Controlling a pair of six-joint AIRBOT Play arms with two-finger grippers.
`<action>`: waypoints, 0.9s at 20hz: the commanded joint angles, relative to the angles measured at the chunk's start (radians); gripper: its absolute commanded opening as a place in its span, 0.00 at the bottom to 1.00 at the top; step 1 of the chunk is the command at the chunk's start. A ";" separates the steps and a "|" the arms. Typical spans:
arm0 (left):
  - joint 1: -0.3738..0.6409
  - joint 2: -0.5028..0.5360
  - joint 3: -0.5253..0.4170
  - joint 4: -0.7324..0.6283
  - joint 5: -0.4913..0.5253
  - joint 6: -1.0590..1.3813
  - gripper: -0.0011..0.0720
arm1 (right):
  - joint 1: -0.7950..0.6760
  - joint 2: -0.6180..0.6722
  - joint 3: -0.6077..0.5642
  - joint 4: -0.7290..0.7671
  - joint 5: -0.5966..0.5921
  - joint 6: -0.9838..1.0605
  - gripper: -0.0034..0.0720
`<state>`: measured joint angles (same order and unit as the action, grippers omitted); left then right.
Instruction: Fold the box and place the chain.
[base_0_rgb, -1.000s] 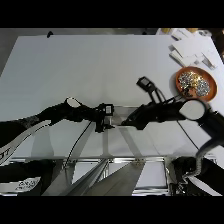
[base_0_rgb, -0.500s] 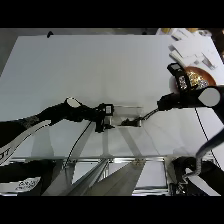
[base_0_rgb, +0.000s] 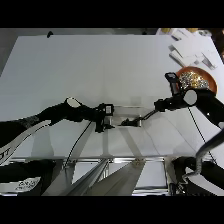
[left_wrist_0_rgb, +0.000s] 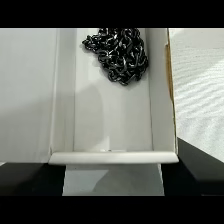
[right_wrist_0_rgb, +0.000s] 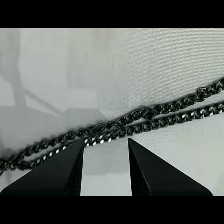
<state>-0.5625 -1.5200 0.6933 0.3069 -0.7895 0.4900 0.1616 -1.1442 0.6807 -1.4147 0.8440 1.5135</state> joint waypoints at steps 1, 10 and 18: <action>0.000 0.000 0.000 0.000 0.000 0.000 0.17 | 0.000 -0.051 -0.002 -0.002 -0.050 0.009 0.44; 0.000 0.001 0.000 0.000 0.000 0.000 0.17 | -0.001 -0.092 -0.002 -0.003 -0.074 0.011 0.43; 0.000 0.000 0.000 0.000 0.000 0.000 0.17 | -0.001 -0.116 -0.002 -0.003 -0.058 0.024 0.32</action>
<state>-0.5625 -1.5200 0.6933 0.3069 -0.7895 0.4900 0.1612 -1.2564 0.6792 -1.4200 0.7689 1.5356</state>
